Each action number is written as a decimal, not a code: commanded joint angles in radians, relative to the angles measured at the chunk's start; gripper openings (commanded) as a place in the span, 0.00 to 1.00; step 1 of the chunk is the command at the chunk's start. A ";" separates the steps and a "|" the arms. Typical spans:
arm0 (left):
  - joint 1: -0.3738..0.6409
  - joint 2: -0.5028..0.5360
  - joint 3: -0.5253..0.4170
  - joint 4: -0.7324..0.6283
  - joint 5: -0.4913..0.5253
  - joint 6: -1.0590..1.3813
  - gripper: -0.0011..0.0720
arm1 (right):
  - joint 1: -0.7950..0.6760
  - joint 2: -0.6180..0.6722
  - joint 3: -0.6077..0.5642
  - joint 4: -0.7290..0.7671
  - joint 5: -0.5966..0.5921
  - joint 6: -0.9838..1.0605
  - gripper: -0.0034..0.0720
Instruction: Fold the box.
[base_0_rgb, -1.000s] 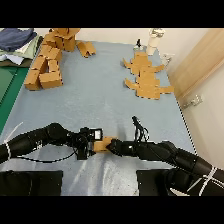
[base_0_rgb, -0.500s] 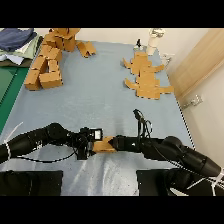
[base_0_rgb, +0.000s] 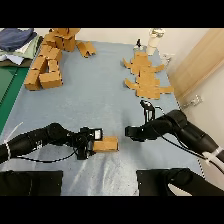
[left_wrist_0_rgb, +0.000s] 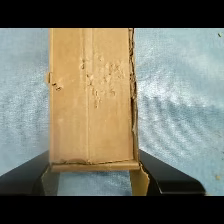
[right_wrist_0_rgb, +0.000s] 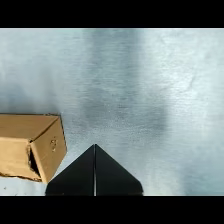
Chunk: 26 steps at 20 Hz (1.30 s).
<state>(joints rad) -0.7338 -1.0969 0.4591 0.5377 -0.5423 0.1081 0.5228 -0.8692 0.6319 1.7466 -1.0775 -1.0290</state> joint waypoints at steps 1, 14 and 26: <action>0.000 0.001 0.001 -0.003 0.037 0.006 0.64 | -0.025 -0.094 0.043 0.029 -0.042 0.008 0.05; 0.097 0.077 0.056 0.145 0.119 -0.324 0.64 | -0.024 -0.111 0.042 0.047 0.077 0.027 0.05; 1.100 0.090 0.077 0.532 0.101 -0.833 0.64 | -0.024 -0.111 0.042 0.021 0.075 0.027 0.05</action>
